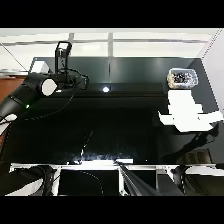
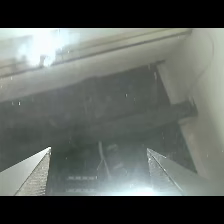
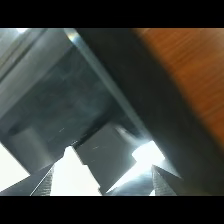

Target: Fold the box and place the chain.

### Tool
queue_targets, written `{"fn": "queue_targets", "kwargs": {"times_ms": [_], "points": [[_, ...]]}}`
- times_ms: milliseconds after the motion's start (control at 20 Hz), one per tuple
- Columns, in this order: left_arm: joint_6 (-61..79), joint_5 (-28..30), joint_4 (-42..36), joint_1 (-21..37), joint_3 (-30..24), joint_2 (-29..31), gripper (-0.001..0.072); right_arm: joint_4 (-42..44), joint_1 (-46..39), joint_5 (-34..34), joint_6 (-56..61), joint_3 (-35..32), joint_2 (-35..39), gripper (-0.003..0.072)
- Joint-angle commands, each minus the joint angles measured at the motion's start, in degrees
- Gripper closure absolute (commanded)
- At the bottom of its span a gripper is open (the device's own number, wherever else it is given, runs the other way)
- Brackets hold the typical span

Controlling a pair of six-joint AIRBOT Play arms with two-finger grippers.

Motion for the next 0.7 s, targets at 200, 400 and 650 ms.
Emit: {"fn": "queue_targets", "kwargs": {"times_ms": [200,400,650], "points": [[0.0,-4.3,-0.2,0.0,0.0,-0.1,0.0007,8.2,1.6,19.6,-5.0,8.2,-14.2,-0.0015],[0.0,-4.3,-0.2,0.0,0.0,-0.1,0.0007,3.1,3.4,22.3,-5.5,8.2,-14.7,-0.0014],[0.0,-4.3,-0.2,0.0,0.0,-0.1,0.0007,3.6,3.4,27.7,-6.6,8.2,-14.7,0.0585]]}}
